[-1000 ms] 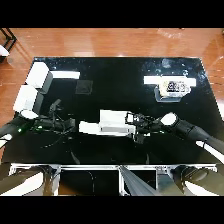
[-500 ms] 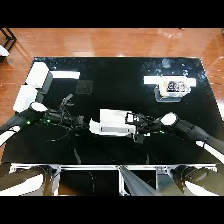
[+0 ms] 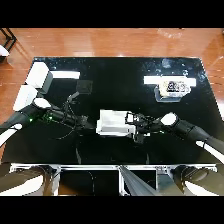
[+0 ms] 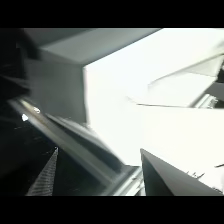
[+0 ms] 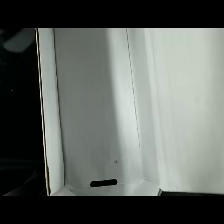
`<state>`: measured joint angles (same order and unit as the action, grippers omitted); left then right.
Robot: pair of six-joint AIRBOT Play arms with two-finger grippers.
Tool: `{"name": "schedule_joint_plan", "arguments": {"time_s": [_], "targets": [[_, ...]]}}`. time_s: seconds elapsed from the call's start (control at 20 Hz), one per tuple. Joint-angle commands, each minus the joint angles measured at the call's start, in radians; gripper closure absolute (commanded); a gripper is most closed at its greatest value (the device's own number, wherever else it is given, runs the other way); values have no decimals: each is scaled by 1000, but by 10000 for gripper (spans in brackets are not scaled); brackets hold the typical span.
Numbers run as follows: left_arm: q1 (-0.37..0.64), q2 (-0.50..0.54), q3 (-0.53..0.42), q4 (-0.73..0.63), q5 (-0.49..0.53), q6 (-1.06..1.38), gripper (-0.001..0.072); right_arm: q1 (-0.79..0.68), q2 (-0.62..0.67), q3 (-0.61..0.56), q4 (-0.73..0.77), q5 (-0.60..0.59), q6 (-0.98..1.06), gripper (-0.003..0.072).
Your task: Fold the box and place the chain.
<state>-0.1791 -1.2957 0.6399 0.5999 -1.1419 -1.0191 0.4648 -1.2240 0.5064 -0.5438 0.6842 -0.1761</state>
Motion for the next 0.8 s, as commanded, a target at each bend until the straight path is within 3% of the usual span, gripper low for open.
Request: {"name": "schedule_joint_plan", "arguments": {"time_s": [0.0,0.2,0.4,0.75], "targets": [[-31,15,4,-22,20,-48,68,0,-1,0,0,-12,0,333],[-97,25,4,-20,90,-102,70,1,-1,0,0,-12,0,333],[-200,80,4,48,264,-254,69,1,-1,0,0,-12,0,333],[-266,91,4,76,319,-351,67,1,-1,0,0,-12,0,333]]}}
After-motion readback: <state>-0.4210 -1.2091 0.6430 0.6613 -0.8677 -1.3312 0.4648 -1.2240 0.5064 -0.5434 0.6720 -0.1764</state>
